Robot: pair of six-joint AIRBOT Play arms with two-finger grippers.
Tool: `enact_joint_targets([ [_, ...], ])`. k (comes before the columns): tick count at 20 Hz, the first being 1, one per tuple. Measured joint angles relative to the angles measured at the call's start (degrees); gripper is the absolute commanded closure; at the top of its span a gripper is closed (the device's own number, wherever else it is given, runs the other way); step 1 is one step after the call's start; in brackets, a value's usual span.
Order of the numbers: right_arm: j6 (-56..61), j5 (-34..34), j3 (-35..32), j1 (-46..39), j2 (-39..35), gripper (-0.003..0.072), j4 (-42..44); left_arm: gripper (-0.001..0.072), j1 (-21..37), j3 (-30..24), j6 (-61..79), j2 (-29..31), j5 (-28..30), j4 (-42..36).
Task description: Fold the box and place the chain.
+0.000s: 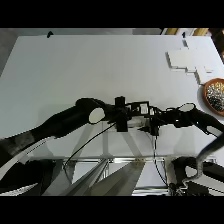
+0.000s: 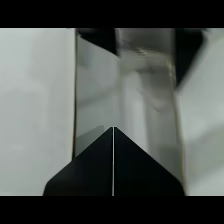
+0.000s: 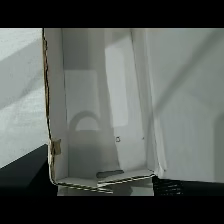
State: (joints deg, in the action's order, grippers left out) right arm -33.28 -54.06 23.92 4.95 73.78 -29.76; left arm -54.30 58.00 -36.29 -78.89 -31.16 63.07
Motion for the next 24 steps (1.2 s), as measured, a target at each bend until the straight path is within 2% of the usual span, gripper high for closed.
enact_joint_targets([
  [2,0.0,0.0,0.0,0.0,0.0,0.0346,0.0,0.0704,0.37,0.02,-0.15,-2.45,9.16,-1.9],
  [4,0.04,0.0,0.0,0.0,0.0,0.0346,0.07,0.0704,1.49,0.02,-0.42,-5.07,13.77,-3.1],
  [8,0.09,0.04,-0.02,0.0,0.0,0.0346,0.17,0.0703,3.63,0.02,-2.05,-9.33,16.92,-5.35],
  [11,0.13,0.04,-0.02,0.0,0.0,0.0346,0.13,0.0703,4.48,0.02,-2.58,-10.14,17.07,-6.27],
  [15,0.04,0.07,-0.02,0.0,0.0,0.0346,0.0,0.0702,4.92,0.02,-2.64,-6.12,11.98,-5.55],
  [20,-0.09,0.07,-0.02,0.02,0.0,0.0346,-0.07,0.0702,5.01,-0.48,-5.46,-1.79,-7.65,2.16],
  [24,-0.09,0.04,0.0,0.02,0.0,0.0346,-0.04,0.0702,5.01,-2.1,-6.88,-1.05,-14.56,4.72],
])
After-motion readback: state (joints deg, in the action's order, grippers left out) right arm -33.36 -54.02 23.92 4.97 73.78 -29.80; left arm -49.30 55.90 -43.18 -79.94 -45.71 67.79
